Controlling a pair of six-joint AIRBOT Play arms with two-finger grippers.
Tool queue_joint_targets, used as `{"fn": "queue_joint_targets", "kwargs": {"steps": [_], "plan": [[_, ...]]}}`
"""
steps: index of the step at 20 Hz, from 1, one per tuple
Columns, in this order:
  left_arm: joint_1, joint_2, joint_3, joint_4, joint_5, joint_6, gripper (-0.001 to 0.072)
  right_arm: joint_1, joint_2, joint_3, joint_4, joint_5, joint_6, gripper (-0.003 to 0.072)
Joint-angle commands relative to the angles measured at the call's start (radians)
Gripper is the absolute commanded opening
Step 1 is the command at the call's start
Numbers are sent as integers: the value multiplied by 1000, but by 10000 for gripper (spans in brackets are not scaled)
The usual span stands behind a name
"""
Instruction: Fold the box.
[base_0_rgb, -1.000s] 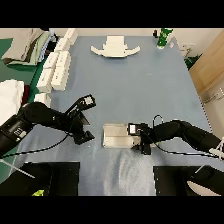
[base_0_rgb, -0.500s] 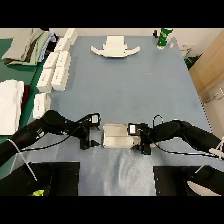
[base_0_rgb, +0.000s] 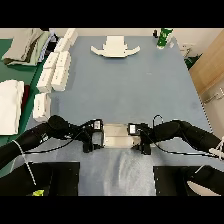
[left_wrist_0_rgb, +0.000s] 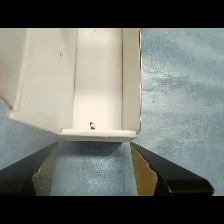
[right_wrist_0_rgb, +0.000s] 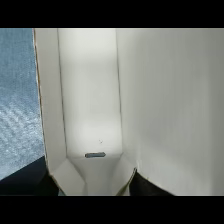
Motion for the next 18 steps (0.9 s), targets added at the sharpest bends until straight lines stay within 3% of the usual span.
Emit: {"fn": "queue_joint_targets", "kwargs": {"steps": [1,8,13,18], "plan": [[-38,-1,-4,-11,29,8,700,-1,0,0,0,0,0,449],[-76,-73,-2,-53,81,4,701,-1,0,0,0,0,0,449],[-148,-79,-2,-53,164,3,701,-1,0,0,0,0,0,449],[-153,-80,-2,-54,174,3,700,-1,0,0,0,0,0,449]]}}
